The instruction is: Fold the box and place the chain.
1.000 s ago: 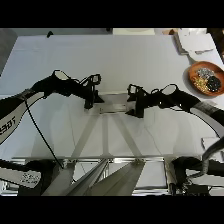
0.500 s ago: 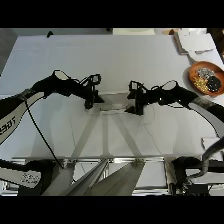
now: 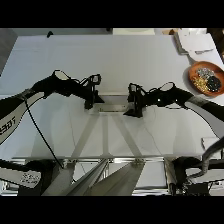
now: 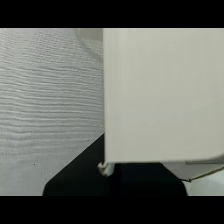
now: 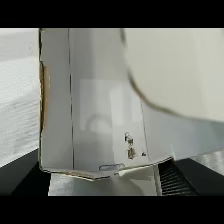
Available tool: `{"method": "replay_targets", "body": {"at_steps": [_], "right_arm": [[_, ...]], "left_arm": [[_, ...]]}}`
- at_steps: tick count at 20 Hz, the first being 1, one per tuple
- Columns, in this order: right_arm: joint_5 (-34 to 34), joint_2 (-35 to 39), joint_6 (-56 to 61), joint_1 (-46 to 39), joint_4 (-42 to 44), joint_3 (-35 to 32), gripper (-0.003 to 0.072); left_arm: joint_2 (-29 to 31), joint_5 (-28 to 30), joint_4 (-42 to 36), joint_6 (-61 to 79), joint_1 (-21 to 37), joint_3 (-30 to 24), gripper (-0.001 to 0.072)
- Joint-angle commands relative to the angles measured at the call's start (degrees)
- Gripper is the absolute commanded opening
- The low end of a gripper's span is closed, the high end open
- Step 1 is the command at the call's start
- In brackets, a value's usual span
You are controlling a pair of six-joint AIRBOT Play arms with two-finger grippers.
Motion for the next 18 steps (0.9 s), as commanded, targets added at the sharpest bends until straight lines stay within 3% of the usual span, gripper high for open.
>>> {"method": "replay_targets", "body": {"at_steps": [1, 18], "right_arm": [[0.09, -0.63, -1.62, 0.04, 2.05, 0.04, 0.0699], [-1.18, -1.57, -4.66, 2.01, 2.89, 0.09, 0.0699]], "left_arm": [[-0.04, 0.07, -0.02, -0.02, 0.00, -0.02, 0.0013], [-0.04, 0.09, -0.02, 0.00, 0.00, -0.02, 0.0013]]}}
